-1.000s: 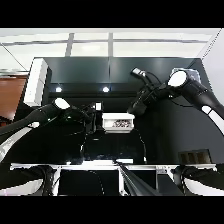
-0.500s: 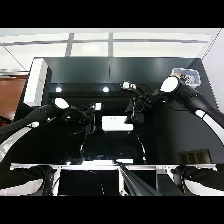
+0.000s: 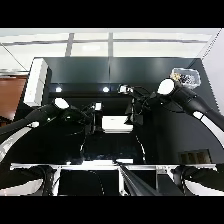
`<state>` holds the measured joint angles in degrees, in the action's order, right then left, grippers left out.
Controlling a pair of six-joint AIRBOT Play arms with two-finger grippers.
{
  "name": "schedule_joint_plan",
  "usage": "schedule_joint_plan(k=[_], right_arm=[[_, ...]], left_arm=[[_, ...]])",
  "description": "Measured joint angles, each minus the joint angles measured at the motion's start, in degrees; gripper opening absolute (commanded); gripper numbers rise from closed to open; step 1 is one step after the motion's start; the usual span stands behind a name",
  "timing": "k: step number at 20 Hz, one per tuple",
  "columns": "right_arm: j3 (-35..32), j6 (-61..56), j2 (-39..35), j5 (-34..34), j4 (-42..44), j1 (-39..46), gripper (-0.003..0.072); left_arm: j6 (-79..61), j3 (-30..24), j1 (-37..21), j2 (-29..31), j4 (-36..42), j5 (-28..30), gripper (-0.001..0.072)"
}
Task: Fold the box and place the chain.
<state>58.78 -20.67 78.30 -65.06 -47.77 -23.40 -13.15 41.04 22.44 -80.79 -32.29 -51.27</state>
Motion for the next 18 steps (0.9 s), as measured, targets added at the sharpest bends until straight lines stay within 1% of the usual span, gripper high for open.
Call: schedule_joint_plan(k=[4, 5, 6, 7, 9, 18], right_arm=[[0.0, -1.49, -0.55, 0.7, -0.24, -0.02, 0.0529], [0.0, -1.81, -0.76, 1.01, -0.22, -0.02, 0.0429], [0.0, -2.12, -0.94, 1.09, -0.22, -0.02, 0.0403], [0.0, -2.58, -1.07, 1.27, -0.17, -0.02, 0.0403], [0.0, -3.43, -1.2, 1.51, -0.22, -0.02, 0.0317], [-1.77, -4.7, -1.33, 2.16, -0.42, -0.66, 0.0316]], left_arm=[[-0.02, 0.0, 0.0, 0.0, 0.02, 0.0, 0.0353], [-0.02, 0.02, 0.0, 0.0, 0.02, 0.0, 0.0353], [0.0, 0.0, 0.0, 0.0, 0.02, 0.0, 0.0353], [0.0, 0.02, 0.0, 0.0, 0.04, 0.0, 0.0353], [0.0, 0.0, 0.0, 0.0, 0.04, 0.0, 0.0354], [-0.2, 0.0, 0.0, 0.0, -0.02, 0.0, 0.0356]])
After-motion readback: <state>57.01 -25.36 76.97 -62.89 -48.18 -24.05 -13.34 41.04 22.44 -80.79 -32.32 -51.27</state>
